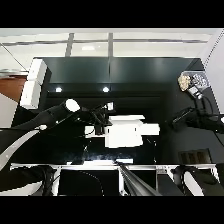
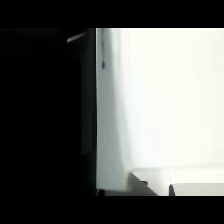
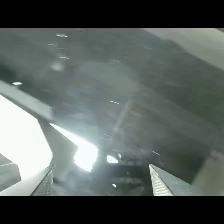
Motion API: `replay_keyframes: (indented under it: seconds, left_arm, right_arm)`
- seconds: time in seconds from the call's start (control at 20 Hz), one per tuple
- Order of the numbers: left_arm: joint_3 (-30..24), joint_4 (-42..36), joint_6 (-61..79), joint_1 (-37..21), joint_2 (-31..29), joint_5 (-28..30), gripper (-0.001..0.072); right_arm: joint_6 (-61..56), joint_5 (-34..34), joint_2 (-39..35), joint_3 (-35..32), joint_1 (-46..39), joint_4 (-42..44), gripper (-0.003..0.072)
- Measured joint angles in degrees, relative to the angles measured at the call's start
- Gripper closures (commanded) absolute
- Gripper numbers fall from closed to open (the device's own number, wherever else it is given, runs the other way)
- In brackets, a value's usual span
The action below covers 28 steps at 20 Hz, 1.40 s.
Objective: Fold the box and place the chain.
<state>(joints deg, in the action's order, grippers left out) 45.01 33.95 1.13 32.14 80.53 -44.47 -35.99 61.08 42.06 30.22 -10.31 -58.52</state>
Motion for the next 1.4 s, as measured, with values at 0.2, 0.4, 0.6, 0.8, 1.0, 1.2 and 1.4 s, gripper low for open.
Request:
replay_keyframes:
  seconds: [0.2,0.4,0.6,0.8,1.0,1.2,1.4]
  left_arm:
    - [-0.4,0.1,0.0,-0.1,0.4,0.5,0.0684]
    - [-0.5,2.6,0.0,-0.1,0.5,0.7,0.0684]
    - [-0.5,4.7,-1.6,-0.1,0.6,1.3,0.0683]
    - [-0.5,5.5,-3.1,-0.1,0.6,1.7,0.0683]
    - [-0.5,5.9,-4.2,-0.1,0.6,1.7,0.0682]
    - [-0.5,6.3,-4.5,-0.1,0.6,1.2,0.0682]
    - [-0.5,7.0,-4.6,-0.1,0.6,0.7,0.0682]
  right_arm:
    - [5.5,-0.1,0.0,-2.3,5.3,5.8,-0.0026]
    - [7.8,-2.8,0.0,-3.0,11.9,7.8,-0.0026]
    - [9.2,-4.9,0.2,-3.4,15.8,7.4,-0.0026]
    - [11.8,-5.3,0.4,-5.2,17.7,6.1,-0.0026]
    - [15.6,-4.2,0.4,-7.5,18.4,5.2,-0.0026]
    - [19.6,-3.8,1.2,-8.7,20.0,4.7,-0.0026]
    - [22.3,-5.7,3.8,-9.1,25.8,3.3,-0.0025]
